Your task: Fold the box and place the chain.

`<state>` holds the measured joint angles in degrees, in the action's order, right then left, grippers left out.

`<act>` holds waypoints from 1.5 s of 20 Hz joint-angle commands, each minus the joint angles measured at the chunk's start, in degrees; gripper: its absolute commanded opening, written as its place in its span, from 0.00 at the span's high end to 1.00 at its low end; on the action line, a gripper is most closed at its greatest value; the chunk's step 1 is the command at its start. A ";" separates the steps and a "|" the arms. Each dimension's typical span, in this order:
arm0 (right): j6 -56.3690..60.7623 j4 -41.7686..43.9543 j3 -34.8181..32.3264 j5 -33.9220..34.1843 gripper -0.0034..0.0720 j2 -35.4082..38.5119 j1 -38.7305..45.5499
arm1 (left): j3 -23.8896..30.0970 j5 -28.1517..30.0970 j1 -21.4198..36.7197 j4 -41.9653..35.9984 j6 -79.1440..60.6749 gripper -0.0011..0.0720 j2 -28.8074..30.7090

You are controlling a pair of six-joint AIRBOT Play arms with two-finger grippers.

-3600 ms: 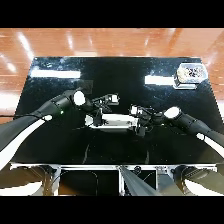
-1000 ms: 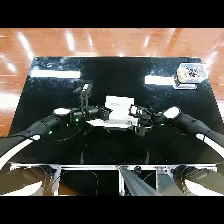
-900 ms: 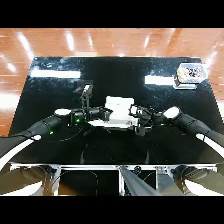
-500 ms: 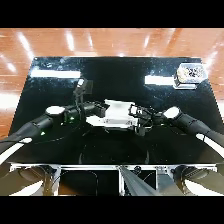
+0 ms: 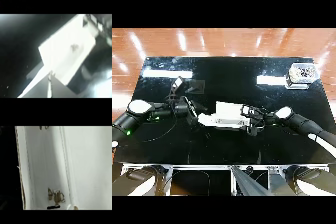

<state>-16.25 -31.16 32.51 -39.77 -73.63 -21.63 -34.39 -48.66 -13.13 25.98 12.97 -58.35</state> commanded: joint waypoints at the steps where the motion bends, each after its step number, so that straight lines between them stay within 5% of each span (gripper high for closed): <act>1: 0.00 0.02 0.00 0.00 0.24 0.04 -0.04 | 0.00 2.25 -0.37 6.95 -6.64 0.13 -1.38; 16: 0.00 0.02 0.00 0.00 0.24 0.04 -0.04 | 0.00 6.23 -4.94 8.76 -25.07 0.14 -11.63; 21: 0.00 0.02 0.00 0.00 0.24 0.04 -0.04 | -0.02 6.75 -4.94 0.42 -30.88 0.16 -14.93; 30: 0.00 0.02 0.02 0.00 0.24 0.04 -0.04 | -3.56 6.67 -8.07 1.88 -27.71 0.18 -19.06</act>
<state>-16.25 -31.16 32.51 -39.77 -73.63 -21.63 -37.17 -41.87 -20.16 26.04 -17.02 -76.55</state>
